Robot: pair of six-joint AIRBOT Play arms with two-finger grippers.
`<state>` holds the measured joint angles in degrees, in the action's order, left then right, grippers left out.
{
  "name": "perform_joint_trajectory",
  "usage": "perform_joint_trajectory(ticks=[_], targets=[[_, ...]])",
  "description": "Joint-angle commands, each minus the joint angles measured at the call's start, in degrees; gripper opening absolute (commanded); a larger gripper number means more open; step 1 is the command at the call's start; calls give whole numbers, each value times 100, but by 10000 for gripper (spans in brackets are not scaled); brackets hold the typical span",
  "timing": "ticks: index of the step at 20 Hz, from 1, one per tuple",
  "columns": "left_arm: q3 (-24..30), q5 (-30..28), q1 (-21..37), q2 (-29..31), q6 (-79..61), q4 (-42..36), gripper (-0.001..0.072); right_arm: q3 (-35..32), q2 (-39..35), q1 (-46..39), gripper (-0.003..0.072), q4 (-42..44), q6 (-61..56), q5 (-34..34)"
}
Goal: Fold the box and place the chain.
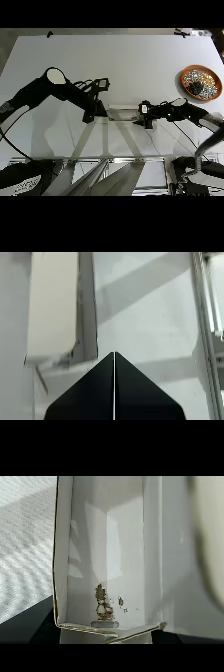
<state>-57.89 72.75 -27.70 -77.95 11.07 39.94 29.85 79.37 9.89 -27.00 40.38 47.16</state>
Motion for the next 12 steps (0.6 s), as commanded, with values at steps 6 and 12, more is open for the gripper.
perform_joint_trajectory(ticks=[6, 12], targets=[[2, -4210, -942, -608, 1182, -459, 4, -2, 2, -2, 404, -15, 0, 17], [2, -3434, -881, -1368, 2286, -306, 4, -4, 4, -2, 404, -15, 0, 15]])
